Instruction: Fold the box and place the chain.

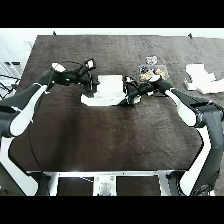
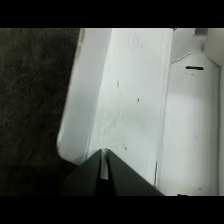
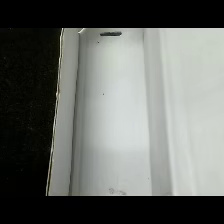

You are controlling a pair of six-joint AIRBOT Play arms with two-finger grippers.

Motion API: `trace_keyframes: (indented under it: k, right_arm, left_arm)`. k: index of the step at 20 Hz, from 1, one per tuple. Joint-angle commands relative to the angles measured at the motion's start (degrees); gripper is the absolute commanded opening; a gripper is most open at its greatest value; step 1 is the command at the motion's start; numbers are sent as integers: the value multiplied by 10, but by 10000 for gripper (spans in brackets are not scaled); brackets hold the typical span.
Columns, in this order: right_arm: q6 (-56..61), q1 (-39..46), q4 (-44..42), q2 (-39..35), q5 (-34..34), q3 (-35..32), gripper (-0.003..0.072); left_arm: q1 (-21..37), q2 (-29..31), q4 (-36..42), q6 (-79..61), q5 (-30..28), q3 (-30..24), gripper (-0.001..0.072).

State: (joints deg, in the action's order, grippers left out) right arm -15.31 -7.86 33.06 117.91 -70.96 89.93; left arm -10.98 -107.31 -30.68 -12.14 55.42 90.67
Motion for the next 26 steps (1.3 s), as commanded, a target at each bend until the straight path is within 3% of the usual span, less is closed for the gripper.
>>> trace_keyframes:
  k: [1, 2, 6, 8, 17, 26]
  right_arm:
    - [0, 0, -1, 0, 0, 0, 542]
    - [0, 0, -1, 0, 0, 0, 541]
    - [0, 0, -1, 0, 0, 0, 541]
    - [0, 0, -1, 0, 0, 0, 541]
    - [0, 0, -1, 0, 0, 0, 541]
    - [0, 0, -1, 0, 0, 0, 541]
  left_arm:
    - [21, 20, -16, 11, 80, 24, 490]
    - [28, 25, -31, 29, 83, 27, 714]
    - [24, 28, -193, 86, 139, 29, 708]
    - [16, 28, -235, 119, 153, 26, 708]
    - [-33, 4, -259, 122, 132, 7, 708]
    - [-36, -12, -222, 134, 108, 4, 706]
